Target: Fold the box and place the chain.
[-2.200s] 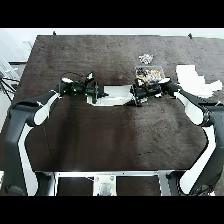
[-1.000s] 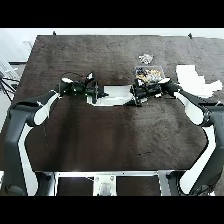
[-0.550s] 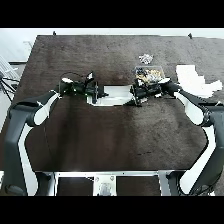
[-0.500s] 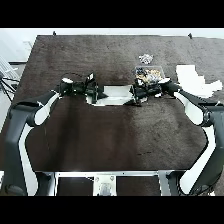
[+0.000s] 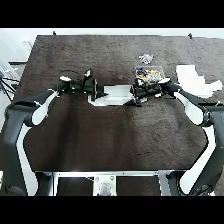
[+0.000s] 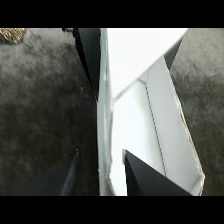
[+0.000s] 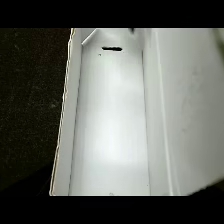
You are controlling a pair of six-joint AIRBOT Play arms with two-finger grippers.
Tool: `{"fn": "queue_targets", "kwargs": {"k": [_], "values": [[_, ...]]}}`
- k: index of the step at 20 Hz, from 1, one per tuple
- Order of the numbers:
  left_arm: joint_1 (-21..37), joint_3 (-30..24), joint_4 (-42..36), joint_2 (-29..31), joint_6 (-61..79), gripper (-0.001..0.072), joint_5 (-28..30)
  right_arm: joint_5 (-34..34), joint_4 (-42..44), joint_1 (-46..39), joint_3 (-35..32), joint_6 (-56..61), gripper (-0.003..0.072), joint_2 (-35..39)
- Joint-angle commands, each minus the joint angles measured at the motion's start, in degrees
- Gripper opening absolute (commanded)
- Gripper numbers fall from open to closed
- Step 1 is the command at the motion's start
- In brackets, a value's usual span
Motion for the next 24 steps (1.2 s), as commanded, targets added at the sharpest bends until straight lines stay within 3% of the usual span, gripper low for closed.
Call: {"fn": "queue_targets", "kwargs": {"k": [1,7,8,11,14,16,18,21,24], "values": [[2.10,0.04,-0.48,2.51,-0.33,0.0336,-4.46,0.07,-0.04,-0.02,-0.02,0.04,0.0587,0.00],[8.55,0.87,-1.53,7.43,-2.64,0.0316,-13.33,0.04,-0.02,-0.02,-0.02,0.04,0.0587,0.00],[9.25,0.87,-1.92,8.02,-2.56,0.0024,-16.57,0.07,-0.02,-0.02,-0.02,0.04,0.0587,0.00],[9.03,0.68,-1.75,11.06,-4.83,0.0015,-18.16,0.07,-0.02,-0.02,-0.02,0.04,0.0587,0.00],[6.23,-3.96,1.68,18.69,-4.24,0.0014,-11.58,0.07,-0.02,-0.02,-0.02,0.04,0.0587,0.00],[4.15,-11.08,4.50,24.94,-3.85,0.0014,-3.39,0.07,-0.02,-0.02,-0.02,0.04,0.0587,0.00],[3.08,-19.12,4.20,29.35,-0.76,0.0014,1.01,0.07,-0.02,-0.02,-0.02,0.04,0.0587,0.00],[1.44,-28.24,4.31,31.93,3.13,0.0014,6.49,0.07,-0.02,-0.02,-0.02,0.04,0.0587,0.00],[-0.94,-32.52,4.48,31.87,2.84,0.0015,11.93,0.09,-0.04,-0.02,-0.02,0.04,0.0587,0.00]]}}
